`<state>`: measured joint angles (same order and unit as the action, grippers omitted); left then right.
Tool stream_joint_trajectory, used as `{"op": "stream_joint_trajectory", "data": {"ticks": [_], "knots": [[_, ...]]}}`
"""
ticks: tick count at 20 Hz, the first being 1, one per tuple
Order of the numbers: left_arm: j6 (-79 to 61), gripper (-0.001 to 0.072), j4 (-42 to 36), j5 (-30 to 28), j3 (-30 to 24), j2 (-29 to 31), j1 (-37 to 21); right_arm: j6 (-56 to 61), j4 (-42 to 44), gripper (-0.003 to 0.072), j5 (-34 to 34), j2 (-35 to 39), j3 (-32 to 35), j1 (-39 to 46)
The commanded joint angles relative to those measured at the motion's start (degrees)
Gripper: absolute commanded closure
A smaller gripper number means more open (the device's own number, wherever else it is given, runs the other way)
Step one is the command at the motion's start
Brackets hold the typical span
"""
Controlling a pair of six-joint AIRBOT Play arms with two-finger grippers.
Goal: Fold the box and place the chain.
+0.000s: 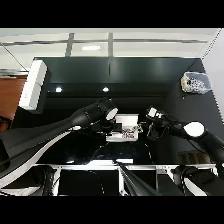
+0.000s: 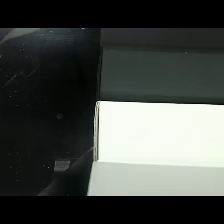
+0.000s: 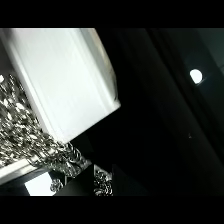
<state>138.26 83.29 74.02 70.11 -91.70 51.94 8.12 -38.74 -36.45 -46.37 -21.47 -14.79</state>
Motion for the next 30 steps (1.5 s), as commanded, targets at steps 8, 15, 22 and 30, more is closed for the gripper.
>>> {"op": "stream_joint_trajectory", "data": {"ticks": [8, 15, 22, 30], "knots": [[0.0, 0.0676, 0.0, 0.0, 0.0, 0.0, 0.0, 40.4, -16.4, 0.0674, -26.4, 12.9, -23.6, 0.5], [0.0, 0.0676, 0.0, 0.0, 0.0, 0.0, 0.0, 46.2, 5.1, 0.0673, -27.1, 8.3, -24.3, -2.1], [0.0, 0.0676, 0.0, 0.0, 0.0, 0.0, 0.0, 46.2, 3.5, 0.0671, -21.7, -2.0, -15.7, -5.3], [0.0, 0.0676, 0.0, 0.0, 0.0, 0.0, 0.0, 46.3, -0.4, 0.0349, -18.4, -2.1, -14.5, -2.6]]}}
